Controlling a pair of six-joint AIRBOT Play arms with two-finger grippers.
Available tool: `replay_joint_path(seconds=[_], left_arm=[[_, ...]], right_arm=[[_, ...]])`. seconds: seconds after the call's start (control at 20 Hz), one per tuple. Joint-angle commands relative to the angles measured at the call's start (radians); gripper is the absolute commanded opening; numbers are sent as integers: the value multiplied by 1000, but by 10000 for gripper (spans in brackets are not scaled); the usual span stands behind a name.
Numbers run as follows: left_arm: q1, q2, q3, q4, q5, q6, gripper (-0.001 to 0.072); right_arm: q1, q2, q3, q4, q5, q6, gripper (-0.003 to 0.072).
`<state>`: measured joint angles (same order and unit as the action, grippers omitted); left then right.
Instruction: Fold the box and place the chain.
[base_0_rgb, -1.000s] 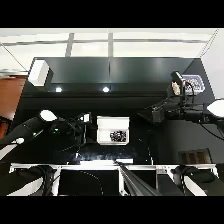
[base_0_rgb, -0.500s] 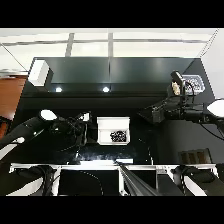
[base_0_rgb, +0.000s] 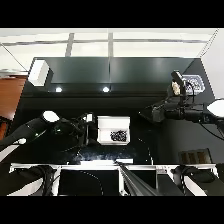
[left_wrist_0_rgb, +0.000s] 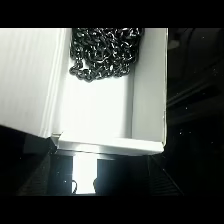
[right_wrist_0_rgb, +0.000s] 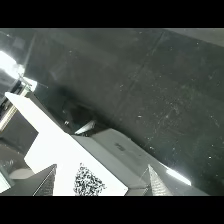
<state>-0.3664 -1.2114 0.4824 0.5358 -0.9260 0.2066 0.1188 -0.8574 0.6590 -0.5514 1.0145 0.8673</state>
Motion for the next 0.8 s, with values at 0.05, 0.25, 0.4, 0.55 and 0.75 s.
replay_joint_path(seconds=[0.05, 0.25, 0.4, 0.55, 0.75], left_arm=[[-28, 0, 0, 0, 6, -4, 707], [-29, 0, 1, -2, 9, -5, 707], [-29, 0, 1, -5, 12, -2, 707], [-29, 0, 1, -6, 10, 3, 707], [-29, 0, 1, -14, 13, 3, 707]], right_arm=[[0, 1, 1, 0, -7, 0, 640], [0, 1, 1, 0, -6, 0, 640], [0, 1, 1, 0, -6, 0, 640], [0, 1, 1, 0, -6, 0, 640], [0, 1, 1, 0, -6, 0, 640]])
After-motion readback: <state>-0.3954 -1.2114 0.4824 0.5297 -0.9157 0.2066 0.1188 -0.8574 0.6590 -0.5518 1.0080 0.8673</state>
